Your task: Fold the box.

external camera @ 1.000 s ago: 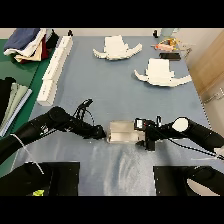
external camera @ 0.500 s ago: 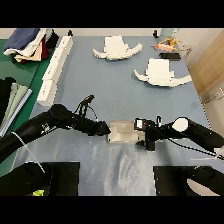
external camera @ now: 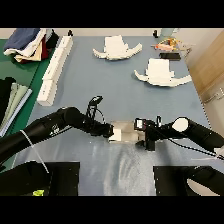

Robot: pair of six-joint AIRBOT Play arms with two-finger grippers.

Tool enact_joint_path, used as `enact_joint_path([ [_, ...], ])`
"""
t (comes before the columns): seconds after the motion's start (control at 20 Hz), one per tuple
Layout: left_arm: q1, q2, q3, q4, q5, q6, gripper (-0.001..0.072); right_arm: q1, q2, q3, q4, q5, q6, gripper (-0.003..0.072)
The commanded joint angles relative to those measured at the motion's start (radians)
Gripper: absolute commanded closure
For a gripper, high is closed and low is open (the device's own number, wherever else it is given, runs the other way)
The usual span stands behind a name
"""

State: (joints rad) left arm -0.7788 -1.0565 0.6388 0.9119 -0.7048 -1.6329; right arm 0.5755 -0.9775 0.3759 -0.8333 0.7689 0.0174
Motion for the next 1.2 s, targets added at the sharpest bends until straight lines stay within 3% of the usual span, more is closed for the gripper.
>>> enact_joint_path([
  [0.0, -0.107, -0.039, 0.065, 0.266, 0.013, -0.312, 0.0312, 0.000, 0.000, 0.001, 0.000, 0.000, 0.000, 0.0168],
  [0.05, -0.130, -0.059, 0.087, 0.307, 0.003, -0.368, 0.0359, 0.000, 0.000, 0.001, 0.000, 0.000, 0.000, 0.0168],
  [0.4, -0.271, -0.212, 0.273, 0.563, -0.204, -0.651, 0.0364, 0.000, 0.000, 0.001, 0.000, 0.000, 0.000, 0.0168],
  [0.65, -0.317, -0.296, 0.352, 0.634, -0.310, -0.793, 0.0365, 0.000, 0.000, 0.001, 0.000, 0.000, 0.000, 0.0168],
  [0.95, -0.332, -0.355, 0.409, 0.667, -0.370, -0.920, 0.0369, 0.000, 0.000, 0.001, 0.000, 0.000, 0.000, 0.0168],
  [1.05, -0.344, -0.367, 0.418, 0.679, -0.370, -0.935, 0.0479, 0.000, 0.000, 0.001, 0.000, 0.000, 0.000, 0.0168],
  [1.1, -0.350, -0.372, 0.423, 0.682, -0.371, -0.945, 0.0486, 0.000, 0.000, 0.001, 0.000, 0.000, 0.000, 0.0168],
  [1.15, -0.352, -0.373, 0.426, 0.684, -0.373, -0.949, 0.0615, 0.000, 0.000, 0.001, 0.000, 0.000, 0.000, 0.0168],
])
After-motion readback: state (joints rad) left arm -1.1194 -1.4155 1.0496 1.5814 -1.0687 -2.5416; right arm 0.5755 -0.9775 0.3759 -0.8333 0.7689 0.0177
